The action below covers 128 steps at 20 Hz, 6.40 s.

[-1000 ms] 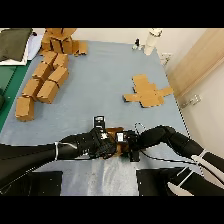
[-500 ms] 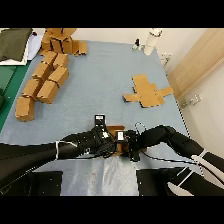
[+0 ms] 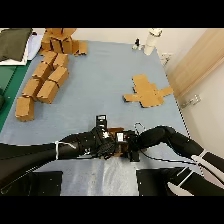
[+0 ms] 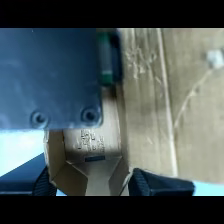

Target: Fold the box.

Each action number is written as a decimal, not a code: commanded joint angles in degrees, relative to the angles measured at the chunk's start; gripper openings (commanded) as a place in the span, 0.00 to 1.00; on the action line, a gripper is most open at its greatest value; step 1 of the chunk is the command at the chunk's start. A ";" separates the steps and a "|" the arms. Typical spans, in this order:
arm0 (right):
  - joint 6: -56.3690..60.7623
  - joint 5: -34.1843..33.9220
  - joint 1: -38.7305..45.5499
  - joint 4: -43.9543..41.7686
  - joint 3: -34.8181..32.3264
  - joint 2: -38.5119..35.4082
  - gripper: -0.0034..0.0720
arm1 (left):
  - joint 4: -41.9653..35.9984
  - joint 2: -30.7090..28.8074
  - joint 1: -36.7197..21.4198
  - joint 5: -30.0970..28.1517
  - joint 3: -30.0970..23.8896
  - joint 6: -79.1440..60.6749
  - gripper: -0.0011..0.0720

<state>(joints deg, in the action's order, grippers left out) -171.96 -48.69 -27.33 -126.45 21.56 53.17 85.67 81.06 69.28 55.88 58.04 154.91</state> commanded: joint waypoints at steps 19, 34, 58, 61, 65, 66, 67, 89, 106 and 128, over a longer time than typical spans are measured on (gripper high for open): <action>0.04 0.13 0.07 0.26 0.02 -0.02 0.79 | 6.36 -15.06 -0.09 6.03 -0.02 -1.03 0.64; 0.04 0.13 0.07 0.26 0.02 -0.02 0.79 | -27.02 -35.28 -8.31 -1.29 -20.44 -70.51 0.03; 0.04 0.13 0.07 0.26 0.02 -0.02 0.79 | -58.03 -15.63 -28.76 -22.12 -29.90 -157.37 0.96; 0.04 0.13 0.07 0.26 0.02 -0.02 0.79 | -58.12 -14.69 -27.98 -23.08 -29.86 -158.24 0.96; 0.04 0.13 0.07 0.26 0.02 -0.02 0.79 | -59.41 -14.69 -27.54 -23.50 -29.35 -158.57 0.96; 0.04 0.13 0.07 0.26 0.02 -0.02 0.79 | -59.71 -14.69 -27.02 -24.04 -29.29 -158.57 0.96; 0.04 0.13 0.07 0.26 0.02 -0.02 0.79 | -59.98 -14.67 -26.32 -24.70 -29.29 -158.57 0.96; 0.04 0.11 0.07 0.26 0.02 -0.02 0.79 | -51.19 -17.31 -24.44 -20.44 -29.31 -146.53 0.97; 0.04 0.13 0.07 0.26 0.02 -0.02 0.79 | -55.76 -15.34 -18.36 -30.47 -29.29 -146.53 0.97; 0.04 0.13 0.07 0.26 0.02 -0.02 0.79 | -55.67 -12.00 -17.84 -30.38 -29.29 -146.97 0.65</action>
<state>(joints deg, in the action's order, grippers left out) -171.92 -48.49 -27.24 -126.15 21.56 53.19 29.89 68.99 51.42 25.36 28.82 7.97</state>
